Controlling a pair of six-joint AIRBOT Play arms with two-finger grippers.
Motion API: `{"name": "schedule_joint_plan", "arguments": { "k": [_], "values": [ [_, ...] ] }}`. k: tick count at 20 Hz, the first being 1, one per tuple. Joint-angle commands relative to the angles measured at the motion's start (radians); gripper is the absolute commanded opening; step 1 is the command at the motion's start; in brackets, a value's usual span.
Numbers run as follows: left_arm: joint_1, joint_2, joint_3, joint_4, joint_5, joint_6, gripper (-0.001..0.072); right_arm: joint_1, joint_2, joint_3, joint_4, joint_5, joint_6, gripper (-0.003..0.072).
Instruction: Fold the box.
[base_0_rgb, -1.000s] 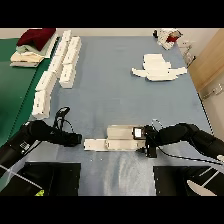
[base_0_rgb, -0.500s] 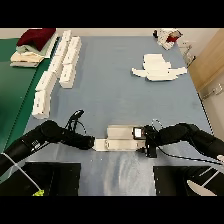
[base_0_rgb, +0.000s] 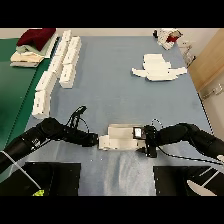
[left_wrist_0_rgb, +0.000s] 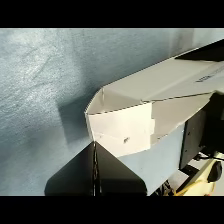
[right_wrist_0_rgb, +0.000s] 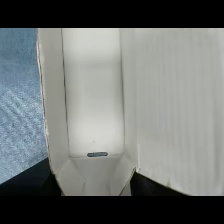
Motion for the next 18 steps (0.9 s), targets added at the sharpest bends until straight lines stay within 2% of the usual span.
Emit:
{"name": "schedule_joint_plan", "arguments": {
  "k": [1,8,15,16,17,18],
  "values": [
    [-0.001,-0.001,0.002,-0.011,-0.012,0.001,0.0012,0.001,0.0,0.0,0.001,0.0,0.0,0.0513],
    [-0.001,-0.001,0.037,-0.053,-0.064,0.032,0.0012,0.001,0.0,0.0,0.001,0.0,0.0,0.0514],
    [-0.002,-0.002,0.037,-0.116,-0.052,0.112,0.0015,0.001,0.0,0.0,0.001,0.0,0.0,0.0514],
    [-0.002,-0.002,0.037,-0.128,-0.049,0.125,0.017,0.001,0.0,0.0,0.001,0.0,0.0,0.0514],
    [-0.001,-0.002,0.037,-0.143,-0.047,0.135,0.045,0.001,0.0,0.0,0.001,0.0,0.0,0.0514],
    [-0.001,-0.002,0.037,-0.153,-0.043,0.135,0.044,0.001,0.0,0.0,0.001,0.0,0.0,0.0514]
  ]
}}
